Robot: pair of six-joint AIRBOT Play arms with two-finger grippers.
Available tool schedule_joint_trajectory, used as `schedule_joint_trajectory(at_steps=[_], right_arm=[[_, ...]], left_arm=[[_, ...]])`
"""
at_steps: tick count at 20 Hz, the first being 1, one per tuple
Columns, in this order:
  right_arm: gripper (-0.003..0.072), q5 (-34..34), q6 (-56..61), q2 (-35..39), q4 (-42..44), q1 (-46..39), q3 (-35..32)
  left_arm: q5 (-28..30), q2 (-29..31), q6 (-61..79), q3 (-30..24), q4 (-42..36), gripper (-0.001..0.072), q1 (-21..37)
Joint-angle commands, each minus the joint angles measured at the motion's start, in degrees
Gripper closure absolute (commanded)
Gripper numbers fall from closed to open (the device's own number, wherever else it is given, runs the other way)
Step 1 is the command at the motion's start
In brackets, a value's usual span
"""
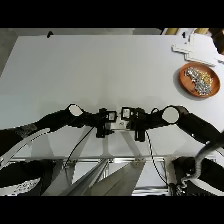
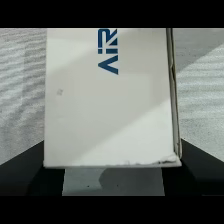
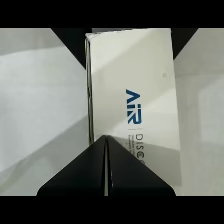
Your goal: Fold the box and place the chain.
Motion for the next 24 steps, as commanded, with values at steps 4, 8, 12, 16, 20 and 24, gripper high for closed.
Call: schedule_joint_trajectory(at_steps=[4, 8, 12, 16, 20, 24], right_arm=[[0.0668, -0.83, 18.51, 11.06, -13.60, -0.09, 2.45], [0.0668, 6.12, 40.92, 14.80, -36.87, -0.17, 2.40], [0.0668, 19.12, 48.04, 14.58, -41.42, -12.44, 2.36], [0.0668, 22.77, 51.08, 14.58, -39.76, -30.25, 2.36], [0.0668, 27.32, 52.63, 14.60, -38.71, -37.64, 2.38], [0.0668, 27.74, 52.63, 14.60, -38.77, -38.10, 2.38]], left_arm=[[0.02, 0.04, 0.00, 0.00, 0.00, 0.0491, -0.02], [0.00, 0.04, 0.00, 0.00, 0.02, 0.0491, -0.02], [-0.02, 0.04, 0.00, 0.00, 0.00, 0.0491, -0.02], [0.00, 0.04, 0.00, 0.00, 0.00, 0.0491, -0.02], [0.00, 0.04, 0.00, 0.00, 0.00, 0.0491, -0.02], [-0.17, 0.15, -0.02, 0.00, 0.17, 0.0506, 0.00]])
